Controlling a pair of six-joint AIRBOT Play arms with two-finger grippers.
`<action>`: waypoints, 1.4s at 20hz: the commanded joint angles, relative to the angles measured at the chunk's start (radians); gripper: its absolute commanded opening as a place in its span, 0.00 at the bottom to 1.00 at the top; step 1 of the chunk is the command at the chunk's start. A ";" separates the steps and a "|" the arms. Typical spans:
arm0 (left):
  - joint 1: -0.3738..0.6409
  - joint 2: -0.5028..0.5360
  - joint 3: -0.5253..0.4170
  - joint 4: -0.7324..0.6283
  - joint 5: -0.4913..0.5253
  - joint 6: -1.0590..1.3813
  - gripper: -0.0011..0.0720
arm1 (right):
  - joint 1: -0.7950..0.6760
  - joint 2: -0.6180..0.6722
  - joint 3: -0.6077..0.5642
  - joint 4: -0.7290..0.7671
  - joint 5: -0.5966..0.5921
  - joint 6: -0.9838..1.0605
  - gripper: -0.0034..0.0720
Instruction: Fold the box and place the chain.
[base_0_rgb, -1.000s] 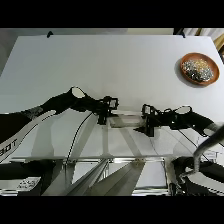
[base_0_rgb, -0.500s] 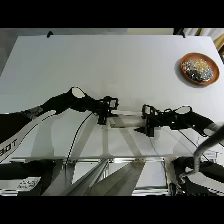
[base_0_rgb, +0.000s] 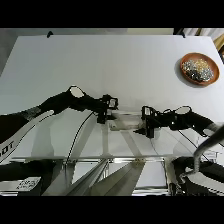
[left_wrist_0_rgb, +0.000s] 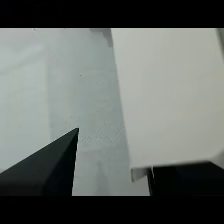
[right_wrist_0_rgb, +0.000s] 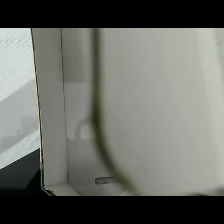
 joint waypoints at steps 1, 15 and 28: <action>0.002 0.044 0.001 0.024 0.008 -0.003 0.72 | 0.000 0.000 0.001 0.003 -0.006 0.002 0.47; 0.091 0.358 0.001 0.299 -0.150 -0.399 0.33 | 0.000 0.000 0.001 0.003 -0.006 0.002 0.47; -0.186 0.217 0.000 0.138 0.159 -0.685 0.02 | 0.000 0.000 0.001 0.003 -0.006 0.002 0.47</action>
